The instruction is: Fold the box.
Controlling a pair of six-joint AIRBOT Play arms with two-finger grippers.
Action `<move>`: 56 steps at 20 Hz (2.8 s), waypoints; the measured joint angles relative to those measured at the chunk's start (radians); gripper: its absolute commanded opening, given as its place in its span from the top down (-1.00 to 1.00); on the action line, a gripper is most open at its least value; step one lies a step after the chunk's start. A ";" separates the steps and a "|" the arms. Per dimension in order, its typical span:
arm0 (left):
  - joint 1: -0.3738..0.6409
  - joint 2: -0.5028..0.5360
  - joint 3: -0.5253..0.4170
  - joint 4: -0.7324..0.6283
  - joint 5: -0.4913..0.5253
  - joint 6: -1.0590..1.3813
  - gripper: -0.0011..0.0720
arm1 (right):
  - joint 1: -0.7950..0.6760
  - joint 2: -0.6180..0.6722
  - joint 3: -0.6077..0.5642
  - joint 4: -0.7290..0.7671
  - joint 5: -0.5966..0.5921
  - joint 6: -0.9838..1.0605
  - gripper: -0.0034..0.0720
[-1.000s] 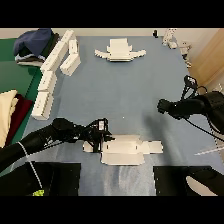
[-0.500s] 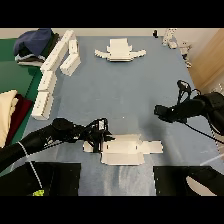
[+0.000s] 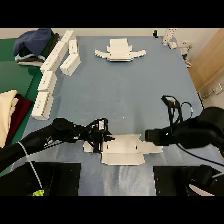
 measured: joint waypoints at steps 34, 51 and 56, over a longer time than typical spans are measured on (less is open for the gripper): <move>0.000 0.000 0.000 0.000 0.000 0.000 0.93 | 0.750 -0.253 -0.164 -0.687 0.252 -0.027 -0.91; 0.000 0.000 0.000 0.000 0.000 0.000 0.93 | 0.750 -0.136 -0.204 -0.668 0.179 0.086 -0.94; 0.000 0.000 0.000 0.000 0.000 0.000 0.93 | 0.703 0.031 -0.298 -0.674 0.257 -0.021 -0.94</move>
